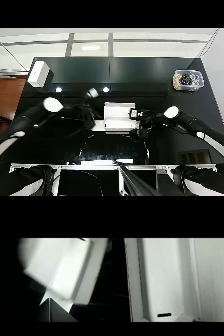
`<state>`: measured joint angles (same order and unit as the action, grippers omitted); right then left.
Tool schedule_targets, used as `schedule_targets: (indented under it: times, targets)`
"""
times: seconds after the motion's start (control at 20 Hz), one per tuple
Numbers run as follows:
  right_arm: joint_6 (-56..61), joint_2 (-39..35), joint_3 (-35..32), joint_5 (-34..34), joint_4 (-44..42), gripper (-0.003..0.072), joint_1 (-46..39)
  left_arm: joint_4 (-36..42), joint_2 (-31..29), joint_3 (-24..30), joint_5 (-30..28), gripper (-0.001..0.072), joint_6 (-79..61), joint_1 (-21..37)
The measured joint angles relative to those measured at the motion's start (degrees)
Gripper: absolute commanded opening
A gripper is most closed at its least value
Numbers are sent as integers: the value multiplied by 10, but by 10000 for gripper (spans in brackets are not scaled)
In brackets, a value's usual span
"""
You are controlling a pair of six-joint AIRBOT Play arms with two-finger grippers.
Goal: Fold the box and place the chain.
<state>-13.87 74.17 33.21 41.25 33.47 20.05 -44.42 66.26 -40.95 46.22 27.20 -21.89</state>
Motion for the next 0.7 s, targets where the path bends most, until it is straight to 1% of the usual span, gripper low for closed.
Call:
schedule_targets:
  times: [0.05, 0.15, 0.25, 0.35, 0.5, 0.7]
  targets:
    - [0, 0, 0, 0, 0, 79, 0, -23, -20, -2, 29, 27, 57, 34]
    - [0, 0, 0, 0, 0, 79, 0, -57, -45, 1, 67, 28, 170, 105]
    - [0, 0, 0, 0, 0, 79, 0, -73, -54, 14, 94, 29, 299, 168]
    - [0, 0, 0, 0, 0, 78, 0, -64, -50, 36, 112, 29, 384, 208]
    - [0, 0, 0, 0, 0, 78, 0, -32, -22, 63, 125, 28, 438, 223]
    - [0, 0, 0, 0, 0, 78, 0, 46, 52, 75, 135, 27, 457, 206]
